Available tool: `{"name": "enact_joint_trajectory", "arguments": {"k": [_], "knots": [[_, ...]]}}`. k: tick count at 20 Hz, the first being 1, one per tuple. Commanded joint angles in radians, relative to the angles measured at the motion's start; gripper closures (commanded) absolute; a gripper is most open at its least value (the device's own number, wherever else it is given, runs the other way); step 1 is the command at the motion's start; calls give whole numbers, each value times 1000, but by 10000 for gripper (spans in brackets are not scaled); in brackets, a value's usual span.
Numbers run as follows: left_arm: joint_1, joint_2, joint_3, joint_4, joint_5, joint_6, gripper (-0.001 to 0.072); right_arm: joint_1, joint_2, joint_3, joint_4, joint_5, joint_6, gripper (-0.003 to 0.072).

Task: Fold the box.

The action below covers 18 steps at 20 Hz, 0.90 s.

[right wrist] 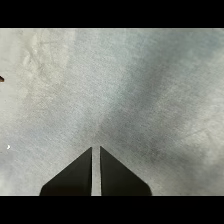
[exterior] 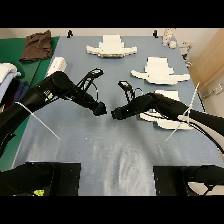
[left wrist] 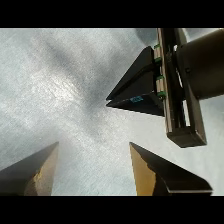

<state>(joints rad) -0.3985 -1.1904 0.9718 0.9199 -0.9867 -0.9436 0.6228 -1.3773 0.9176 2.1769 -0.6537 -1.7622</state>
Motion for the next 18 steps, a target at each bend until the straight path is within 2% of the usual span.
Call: {"name": "enact_joint_trajectory", "arguments": {"k": [1, 16, 18], "knots": [[0, -1, 0, 0, 0, 0, 14, 0, -1, 0, 0, 0, 0, 610], [0, -1, 0, 0, 0, 0, 14, 0, -1, 0, 4, 8, 1, 610], [0, -1, 0, -1, 5, 0, 14, 0, -1, 0, 75, 11, 85, 610]]}}
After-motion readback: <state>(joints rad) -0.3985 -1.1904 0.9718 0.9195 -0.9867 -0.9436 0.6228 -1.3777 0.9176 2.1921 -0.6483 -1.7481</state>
